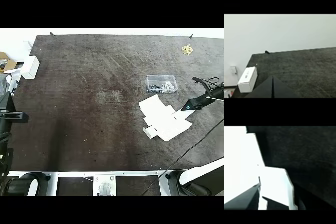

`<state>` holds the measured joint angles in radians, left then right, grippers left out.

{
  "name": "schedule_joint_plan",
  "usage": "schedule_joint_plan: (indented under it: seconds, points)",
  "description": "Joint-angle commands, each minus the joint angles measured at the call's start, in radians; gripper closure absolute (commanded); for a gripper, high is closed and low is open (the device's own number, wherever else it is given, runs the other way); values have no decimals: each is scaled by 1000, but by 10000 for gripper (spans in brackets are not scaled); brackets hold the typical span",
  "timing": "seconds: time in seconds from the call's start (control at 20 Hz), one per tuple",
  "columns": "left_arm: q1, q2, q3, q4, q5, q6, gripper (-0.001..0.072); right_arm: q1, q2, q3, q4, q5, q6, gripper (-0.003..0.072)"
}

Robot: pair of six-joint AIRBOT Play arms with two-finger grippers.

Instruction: Fold the box and place the chain.

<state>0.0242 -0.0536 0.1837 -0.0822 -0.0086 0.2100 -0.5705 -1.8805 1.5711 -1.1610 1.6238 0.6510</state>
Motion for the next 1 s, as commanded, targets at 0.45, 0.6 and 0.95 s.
schedule_joint_plan:
  seconds: [0.45, 0.6, 0.95]
  points:
    - [0, 0, 0, 0, 0, 0, 698, 6, -18, -19, -6, 135, -156, 510]
    - [0, 0, 0, 0, 0, 0, 698, 6, 11, -67, 5, 142, -160, 681]
    - [0, 0, 0, 0, 0, 0, 698, 45, 320, -459, 245, -35, -186, 682]
